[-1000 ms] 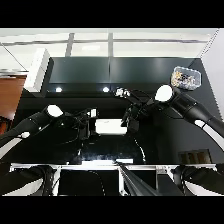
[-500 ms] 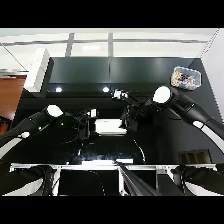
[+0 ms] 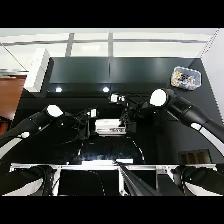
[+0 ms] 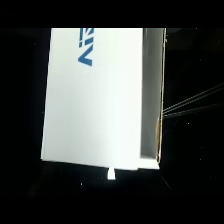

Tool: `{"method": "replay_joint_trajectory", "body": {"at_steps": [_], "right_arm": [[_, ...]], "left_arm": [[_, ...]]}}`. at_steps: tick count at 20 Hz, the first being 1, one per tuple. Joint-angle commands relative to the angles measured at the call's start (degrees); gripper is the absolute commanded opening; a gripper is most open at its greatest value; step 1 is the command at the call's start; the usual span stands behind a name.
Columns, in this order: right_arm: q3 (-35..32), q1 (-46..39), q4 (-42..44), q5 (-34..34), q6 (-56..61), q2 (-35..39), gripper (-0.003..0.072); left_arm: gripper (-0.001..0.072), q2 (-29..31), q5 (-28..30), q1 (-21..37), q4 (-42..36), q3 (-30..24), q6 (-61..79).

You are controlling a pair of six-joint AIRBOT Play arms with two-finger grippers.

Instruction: Fold the box and place the chain.

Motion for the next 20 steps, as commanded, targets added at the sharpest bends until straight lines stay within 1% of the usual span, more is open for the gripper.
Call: {"method": "replay_joint_trajectory", "body": {"at_steps": [1,8,9,10,20], "right_arm": [[0.0,0.3,-0.4,0.9,0.0,0.0,0.0245],[0.0,0.4,-0.1,2.4,0.7,0.0,0.0247],[0.0,0.4,-0.2,2.5,1.0,0.0,0.028],[0.0,0.4,-0.1,2.5,1.2,0.0,0.0285],[0.0,0.4,0.1,3.3,3.0,0.0,0.0285]], "left_arm": [[0.04,0.0,0.0,0.0,0.0,0.0,0.0],[0.04,0.0,0.0,0.0,0.0,0.0,0.0],[0.04,0.0,0.0,0.0,0.0,0.0,0.0],[0.04,0.0,0.0,0.0,0.0,0.0,0.0],[0.04,0.0,0.0,0.0,0.0,0.0,0.0]]}}
